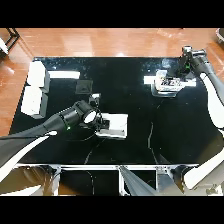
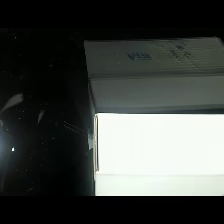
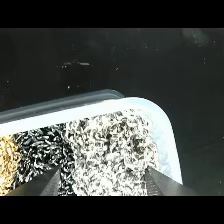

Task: Fold the box and place the chain.

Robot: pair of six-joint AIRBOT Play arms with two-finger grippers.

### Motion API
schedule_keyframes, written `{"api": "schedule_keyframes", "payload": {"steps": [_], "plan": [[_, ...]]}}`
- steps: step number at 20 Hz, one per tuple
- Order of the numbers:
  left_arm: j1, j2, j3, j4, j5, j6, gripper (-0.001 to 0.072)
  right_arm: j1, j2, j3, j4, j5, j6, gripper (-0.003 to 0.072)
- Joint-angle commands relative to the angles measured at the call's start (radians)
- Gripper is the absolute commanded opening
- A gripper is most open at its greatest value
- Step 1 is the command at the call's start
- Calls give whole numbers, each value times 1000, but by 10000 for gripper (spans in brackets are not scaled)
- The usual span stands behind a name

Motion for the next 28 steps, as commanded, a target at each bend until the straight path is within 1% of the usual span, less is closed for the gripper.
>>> {"api": "schedule_keyframes", "payload": {"steps": [1,2,3,5,6,10,15,17,22,24,28], "plan": [[0,0,1,0,-1,0,26,0,-14,3,-17,13,-6,537],[0,0,1,0,-1,0,26,1,-18,2,-21,8,-6,536],[0,0,1,0,-2,0,26,1,-20,3,-23,4,-7,487],[0,0,1,0,-2,0,26,2,-19,3,-22,-3,-13,171],[0,0,1,0,-2,0,26,2,-18,6,-22,-16,-18,43],[0,0,1,0,-2,0,26,2,16,29,-19,-84,-59,34],[0,0,1,0,-2,0,26,2,171,31,-4,-98,-131,33],[0,0,1,0,-3,0,26,2,250,31,46,-98,-160,33],[0,0,1,0,-3,0,25,2,460,31,225,-129,-246,34],[0,0,1,0,-5,0,26,2,546,31,296,-164,-302,34],[0,0,1,1,-18,0,26,2,752,31,464,-195,-362,34]]}}
